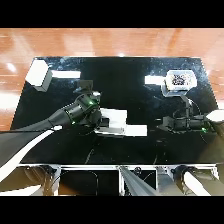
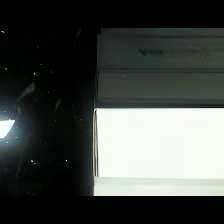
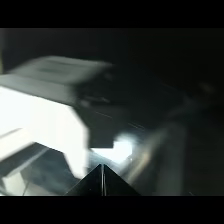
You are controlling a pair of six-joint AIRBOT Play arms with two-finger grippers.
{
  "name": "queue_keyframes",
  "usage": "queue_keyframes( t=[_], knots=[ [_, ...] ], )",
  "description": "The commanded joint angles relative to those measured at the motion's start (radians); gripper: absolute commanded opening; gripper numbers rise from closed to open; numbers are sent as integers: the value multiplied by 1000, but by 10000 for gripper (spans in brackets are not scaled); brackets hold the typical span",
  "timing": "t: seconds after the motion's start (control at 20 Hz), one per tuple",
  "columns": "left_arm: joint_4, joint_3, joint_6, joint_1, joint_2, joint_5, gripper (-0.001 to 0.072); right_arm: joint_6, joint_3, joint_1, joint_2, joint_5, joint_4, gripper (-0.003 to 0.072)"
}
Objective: Fold the box and place the chain.
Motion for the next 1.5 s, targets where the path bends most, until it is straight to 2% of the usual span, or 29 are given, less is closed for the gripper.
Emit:
queue_keyframes(
  t=[0.0, 0.3, 0.55, 0.7, 0.8, 0.85, 0.9, 1.05, 1.1, 1.3, 1.35, 1.4, 1.45],
  knots=[
    [2, 0, 0, 1, 0, 1, 19, 165, -68, -53, -5, -8, -88, 37],
    [0, 0, 0, 1, 0, 2, 19, 158, -92, 199, -93, -222, 66, 36],
    [1, 0, 0, 1, 0, 0, 19, 113, -40, 379, -186, -342, 188, 36],
    [1, 0, 0, 1, 0, 0, 19, 101, -1, 433, -210, -329, 216, 36],
    [1, 0, 0, 1, 0, 0, 19, 93, 35, 436, -210, -268, 224, 39],
    [0, 0, 0, 1, 0, 0, 19, 84, 55, 436, -210, -235, 223, 175],
    [0, 0, 0, 1, 0, 0, 19, 71, 75, 436, -210, -204, 225, 413],
    [0, 0, 0, 1, 0, 1, 19, 50, 126, 436, -210, -138, 230, 414],
    [0, 0, 0, 1, 0, 1, 19, 50, 137, 436, -210, -129, 230, 465],
    [0, 0, 0, 1, 0, 2, 19, 50, 161, 442, -210, -107, 238, 472],
    [0, 0, 0, 1, 0, 2, 19, 50, 162, 456, -210, -108, 240, 586],
    [0, 0, 0, 1, 0, 2, 19, 50, 162, 475, -210, -109, 245, 634],
    [0, 0, 0, 1, 0, 2, 19, 51, 162, 500, -210, -114, 253, 635]
  ],
)
